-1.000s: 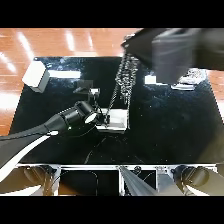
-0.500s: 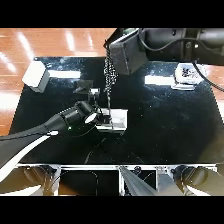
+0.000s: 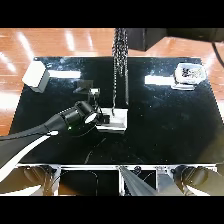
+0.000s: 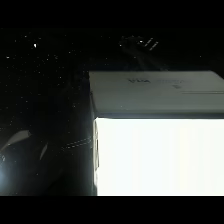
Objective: Fold the box and place the chain.
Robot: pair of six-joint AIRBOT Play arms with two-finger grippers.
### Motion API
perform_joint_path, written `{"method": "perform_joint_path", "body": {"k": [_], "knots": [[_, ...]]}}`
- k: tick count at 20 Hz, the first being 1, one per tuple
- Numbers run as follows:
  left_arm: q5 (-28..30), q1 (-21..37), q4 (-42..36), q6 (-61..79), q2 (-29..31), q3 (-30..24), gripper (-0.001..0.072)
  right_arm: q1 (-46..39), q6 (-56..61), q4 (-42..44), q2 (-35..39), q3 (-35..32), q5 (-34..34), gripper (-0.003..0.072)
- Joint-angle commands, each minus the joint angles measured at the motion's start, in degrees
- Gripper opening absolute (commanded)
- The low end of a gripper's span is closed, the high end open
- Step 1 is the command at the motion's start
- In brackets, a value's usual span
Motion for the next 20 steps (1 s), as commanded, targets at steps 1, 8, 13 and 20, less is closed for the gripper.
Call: {"method": "perform_joint_path", "body": {"k": [1, 8, 13, 20], "knots": [[0.00, -0.02, 0.00, 0.00, -0.04, -0.02, 0.0020, -0.02, 0.00, -0.28, 0.04, 0.90, 0.15, 0.0035], [0.17, -0.02, 0.02, 0.00, -0.04, -0.02, 0.0020, 0.13, 0.15, 0.07, 0.35, 0.87, 5.11, 0.0036], [0.24, -0.02, 0.04, 0.00, -0.04, -0.02, 0.0020, 1.14, 1.20, -0.59, 0.92, 0.57, 11.93, 0.0036], [0.57, -0.02, 0.02, 0.00, -0.04, -0.02, 0.0020, 4.57, 3.61, -1.60, 0.92, -2.95, 16.02, 0.0036]]}}
